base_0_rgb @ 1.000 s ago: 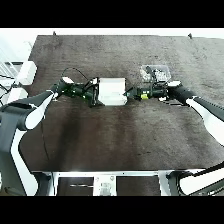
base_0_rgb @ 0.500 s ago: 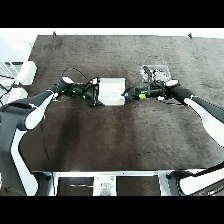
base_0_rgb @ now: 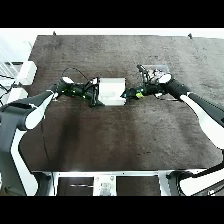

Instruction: Fold the box and place the chain.

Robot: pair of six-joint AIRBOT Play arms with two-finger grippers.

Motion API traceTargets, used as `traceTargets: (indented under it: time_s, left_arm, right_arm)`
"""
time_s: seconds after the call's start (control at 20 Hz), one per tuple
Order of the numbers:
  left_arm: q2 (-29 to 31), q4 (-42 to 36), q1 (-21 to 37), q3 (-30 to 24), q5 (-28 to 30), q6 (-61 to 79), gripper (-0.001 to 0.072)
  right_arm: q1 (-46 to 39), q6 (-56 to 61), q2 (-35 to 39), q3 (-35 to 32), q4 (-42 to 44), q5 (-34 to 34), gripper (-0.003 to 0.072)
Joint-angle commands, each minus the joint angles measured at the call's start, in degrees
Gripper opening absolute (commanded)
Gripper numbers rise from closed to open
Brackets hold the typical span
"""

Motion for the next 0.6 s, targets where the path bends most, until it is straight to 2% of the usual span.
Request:
traceTargets:
  time_s: [0.0, 0.55]
  left_arm:
    - [0.04, 0.00, -0.04, 0.02, 0.02, 0.00, 0.0530]
    - [0.04, 0.00, -0.04, 0.02, 0.02, 0.00, 0.0530]
  right_arm:
    - [1.31, 4.63, 0.00, 1.03, -4.55, -1.31, 0.0431]
    - [5.31, 15.93, -1.27, 4.02, -15.39, -3.08, 0.0431]
